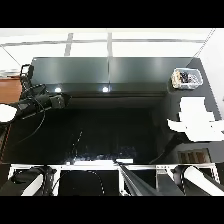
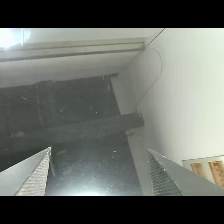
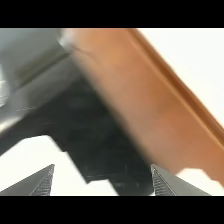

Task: Fold the box and place the chain.

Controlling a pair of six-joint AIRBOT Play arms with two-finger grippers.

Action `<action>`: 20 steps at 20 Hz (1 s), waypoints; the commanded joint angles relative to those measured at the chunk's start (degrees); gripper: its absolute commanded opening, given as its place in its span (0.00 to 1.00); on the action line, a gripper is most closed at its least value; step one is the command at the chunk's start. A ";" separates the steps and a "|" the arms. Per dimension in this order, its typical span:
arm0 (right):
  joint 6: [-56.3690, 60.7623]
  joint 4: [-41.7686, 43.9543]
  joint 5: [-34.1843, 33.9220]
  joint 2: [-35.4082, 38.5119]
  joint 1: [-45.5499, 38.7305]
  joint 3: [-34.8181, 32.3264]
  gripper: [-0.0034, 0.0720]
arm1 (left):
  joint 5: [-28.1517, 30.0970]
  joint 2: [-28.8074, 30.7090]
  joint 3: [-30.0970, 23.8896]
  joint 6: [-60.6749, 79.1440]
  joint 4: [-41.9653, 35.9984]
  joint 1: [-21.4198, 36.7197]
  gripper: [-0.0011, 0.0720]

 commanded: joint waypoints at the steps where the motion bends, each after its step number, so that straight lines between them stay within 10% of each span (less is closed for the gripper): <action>1: -5.60 0.00 4.52 -7.78 -10.27 4.24 0.98 | 0.00 -0.04 0.04 -0.11 -0.02 0.04 0.96; 10: -30.32 10.64 35.41 -31.45 -16.85 30.34 0.98 | 0.00 -0.04 0.04 -0.11 -0.07 0.00 0.96; 16: -36.94 16.90 48.00 -36.61 -19.23 31.91 0.96 | -0.02 -0.04 0.04 -0.11 -0.09 -0.04 0.96; 20: -38.47 19.91 48.63 -36.48 -19.23 31.91 0.32 | -0.57 -0.02 0.04 -0.11 -0.33 -0.04 0.96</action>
